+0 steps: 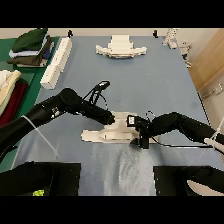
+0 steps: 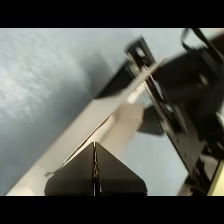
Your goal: Fold the box.
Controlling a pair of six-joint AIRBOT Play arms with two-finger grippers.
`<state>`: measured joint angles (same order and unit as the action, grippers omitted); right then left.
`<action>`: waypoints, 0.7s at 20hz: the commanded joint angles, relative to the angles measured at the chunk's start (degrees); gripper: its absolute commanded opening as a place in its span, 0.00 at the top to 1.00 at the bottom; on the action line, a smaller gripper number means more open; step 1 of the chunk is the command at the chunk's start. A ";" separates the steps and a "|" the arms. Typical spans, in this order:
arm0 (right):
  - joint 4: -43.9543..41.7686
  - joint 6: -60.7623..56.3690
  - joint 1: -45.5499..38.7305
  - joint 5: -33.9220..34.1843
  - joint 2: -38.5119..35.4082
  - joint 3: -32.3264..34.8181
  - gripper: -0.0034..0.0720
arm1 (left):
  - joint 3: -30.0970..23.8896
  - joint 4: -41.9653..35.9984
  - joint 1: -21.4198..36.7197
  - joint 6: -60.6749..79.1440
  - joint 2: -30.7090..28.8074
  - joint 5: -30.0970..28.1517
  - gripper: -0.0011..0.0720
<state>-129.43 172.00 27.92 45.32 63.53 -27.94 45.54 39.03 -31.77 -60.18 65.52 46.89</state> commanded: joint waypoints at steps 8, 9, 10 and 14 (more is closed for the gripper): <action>0.00 0.02 0.00 0.00 0.02 -0.07 0.29 | 0.59 10.05 1.88 -11.39 10.36 -8.09 0.97; 0.00 0.02 0.00 -0.02 0.02 -0.07 0.29 | 0.70 10.10 2.01 -11.26 10.14 -8.48 0.97; 0.00 0.02 0.00 0.00 0.00 -0.07 0.29 | 1.20 10.10 2.25 -11.21 10.10 -8.46 0.97; 0.00 0.02 0.00 -0.02 0.02 -0.07 0.29 | 3.52 10.05 2.56 -9.38 10.10 -7.74 0.97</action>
